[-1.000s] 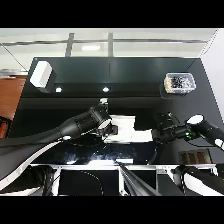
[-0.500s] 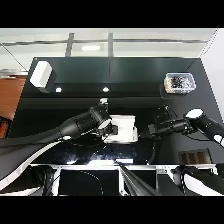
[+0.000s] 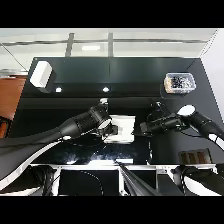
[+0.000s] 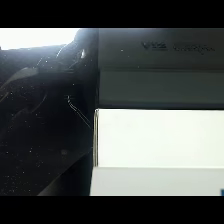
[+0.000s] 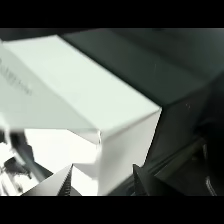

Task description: Fold the box and place the chain.

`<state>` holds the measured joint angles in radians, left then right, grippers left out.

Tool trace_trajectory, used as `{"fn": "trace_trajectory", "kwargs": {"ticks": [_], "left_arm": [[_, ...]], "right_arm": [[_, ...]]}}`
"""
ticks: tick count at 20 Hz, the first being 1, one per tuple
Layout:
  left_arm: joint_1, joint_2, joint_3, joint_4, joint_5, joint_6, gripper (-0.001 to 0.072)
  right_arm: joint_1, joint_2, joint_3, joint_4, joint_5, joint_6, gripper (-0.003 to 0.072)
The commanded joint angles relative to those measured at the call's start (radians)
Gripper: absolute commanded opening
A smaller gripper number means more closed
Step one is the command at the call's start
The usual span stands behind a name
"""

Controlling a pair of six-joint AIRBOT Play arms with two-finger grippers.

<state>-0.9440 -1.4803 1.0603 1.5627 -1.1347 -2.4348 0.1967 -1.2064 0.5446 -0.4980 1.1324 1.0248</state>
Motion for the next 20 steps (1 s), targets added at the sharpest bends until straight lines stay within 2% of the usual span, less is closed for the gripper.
{"fn": "trace_trajectory", "kwargs": {"ticks": [1,8,9,10,12,13,20], "left_arm": [[0.000,0.000,0.000,0.000,0.000,0.000,0.0026],[0.000,0.000,0.000,0.000,0.000,0.000,0.0026],[0.000,0.000,0.000,0.000,0.000,0.000,0.0026],[0.000,0.000,0.000,0.000,0.000,0.000,0.0026],[0.000,0.000,0.000,0.000,0.000,0.000,0.0026],[0.000,0.000,0.000,0.000,0.000,0.000,0.0026],[0.000,0.000,0.000,0.000,0.000,0.000,0.0026]], "right_arm": [[0.097,0.000,0.047,-0.103,-0.101,0.187,0.0461],[0.431,0.000,0.231,-0.721,-0.191,0.891,0.0440],[0.472,0.000,0.247,-0.794,-0.190,0.996,0.0428],[0.508,0.000,0.259,-0.843,-0.190,1.079,0.0370],[0.561,-0.001,0.263,-0.873,-0.185,1.192,0.0353],[0.583,-0.003,0.263,-0.888,-0.175,1.226,0.0249],[0.618,-0.047,0.263,-0.943,-0.164,1.352,0.0242]]}}
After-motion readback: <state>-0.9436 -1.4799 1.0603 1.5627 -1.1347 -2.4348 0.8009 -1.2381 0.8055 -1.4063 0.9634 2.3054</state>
